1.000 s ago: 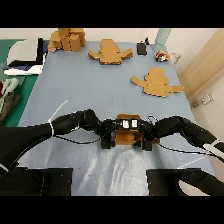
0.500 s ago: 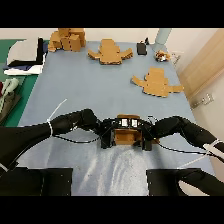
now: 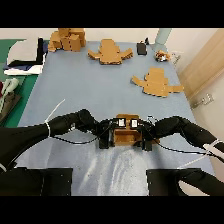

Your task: Fold the box.

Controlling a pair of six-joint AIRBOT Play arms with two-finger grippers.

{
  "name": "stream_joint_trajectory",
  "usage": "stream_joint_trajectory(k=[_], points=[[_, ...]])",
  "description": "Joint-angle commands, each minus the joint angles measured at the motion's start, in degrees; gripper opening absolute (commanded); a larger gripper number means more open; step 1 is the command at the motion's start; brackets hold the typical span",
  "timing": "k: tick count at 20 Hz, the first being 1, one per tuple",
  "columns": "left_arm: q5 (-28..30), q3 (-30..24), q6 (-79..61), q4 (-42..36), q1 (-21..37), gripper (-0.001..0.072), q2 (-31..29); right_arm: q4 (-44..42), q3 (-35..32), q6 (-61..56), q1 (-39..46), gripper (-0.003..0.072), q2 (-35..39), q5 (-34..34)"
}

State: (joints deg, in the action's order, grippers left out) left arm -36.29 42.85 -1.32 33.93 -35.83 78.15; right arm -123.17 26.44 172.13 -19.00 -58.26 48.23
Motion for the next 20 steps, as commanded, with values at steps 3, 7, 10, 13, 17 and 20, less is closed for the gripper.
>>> stream_joint_trajectory(k=[3, 7, 10, 13, 17, 20], points=[[0.3, -0.3, -4.0, -3.5, 0.1, 0.0675, 0.0, 0.0, 0.0, 0.0, 0.0, 0.0558, 0.0, -0.1], [0.6, -0.3, -4.9, -4.2, -0.3, 0.0675, 0.2, 0.0, 0.0, 0.0, 0.0, 0.0559, 0.0, -0.1], [1.9, -0.3, -4.9, -4.1, -0.3, 0.0674, 0.6, 0.0, 0.0, 0.0, 0.0, 0.0559, 0.0, -0.1], [2.5, -0.3, -4.9, -3.9, -1.2, 0.0674, 0.9, 0.0, 0.0, 0.0, 0.0, 0.0558, 0.0, -0.1], [3.3, -0.3, -4.9, -3.9, -1.6, 0.0674, 1.1, 0.0, 0.0, 0.0, 0.0, 0.0558, 0.0, -0.1], [3.3, -0.3, -4.9, -4.0, -1.6, 0.0665, 1.1, 0.0, 0.0, 0.0, 0.0, 0.0558, 0.0, -0.1]])
